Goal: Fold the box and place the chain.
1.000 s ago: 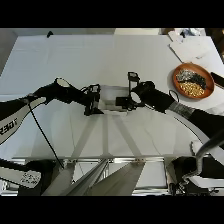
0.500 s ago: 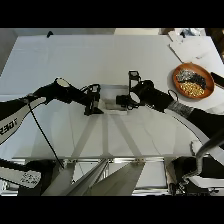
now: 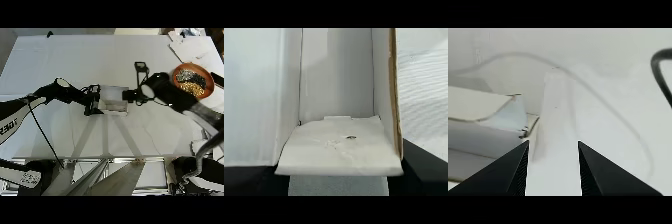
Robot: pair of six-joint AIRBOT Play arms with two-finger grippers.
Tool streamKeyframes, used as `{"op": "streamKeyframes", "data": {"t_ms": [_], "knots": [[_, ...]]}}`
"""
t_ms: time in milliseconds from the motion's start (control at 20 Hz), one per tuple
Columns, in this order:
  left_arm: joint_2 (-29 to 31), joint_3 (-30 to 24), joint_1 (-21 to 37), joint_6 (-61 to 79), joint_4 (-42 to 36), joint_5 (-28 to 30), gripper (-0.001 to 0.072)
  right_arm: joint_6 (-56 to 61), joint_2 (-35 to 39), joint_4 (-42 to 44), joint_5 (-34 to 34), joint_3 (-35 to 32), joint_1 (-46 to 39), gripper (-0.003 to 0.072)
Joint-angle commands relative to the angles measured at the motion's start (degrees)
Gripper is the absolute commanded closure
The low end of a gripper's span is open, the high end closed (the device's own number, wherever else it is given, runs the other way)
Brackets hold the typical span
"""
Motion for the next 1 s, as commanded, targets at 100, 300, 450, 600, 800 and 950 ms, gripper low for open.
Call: {"op": "streamKeyframes", "data": {"t_ms": [100,300,450,600,800,950], "knots": [[0.0,0.0,0.0,-0.1,-0.1,0.2,0.0371,-11.9,8.7,-2.9,7.2,0.0,-10.8,0.0342],[0.0,0.0,0.0,-0.1,-0.1,0.2,0.0371,-20.4,9.2,-5.2,8.2,0.0,-24.6,0.0267],[0.0,0.0,0.0,-0.1,-0.1,0.2,0.0371,-25.8,8.7,-5.2,2.6,0.0,-36.1,0.0234],[0.0,0.0,0.0,-0.1,-0.1,0.2,0.0371,-31.9,4.6,-3.3,-1.1,0.0,-44.9,0.0128],[0.0,0.0,0.0,-0.1,-0.1,0.2,0.0371,-34.4,-4.1,1.9,-7.3,0.0,-50.4,0.0105],[0.0,0.0,0.0,-0.1,-0.1,0.2,0.0371,-34.1,-10.0,2.5,-12.7,0.1,-50.6,0.0105]]}}
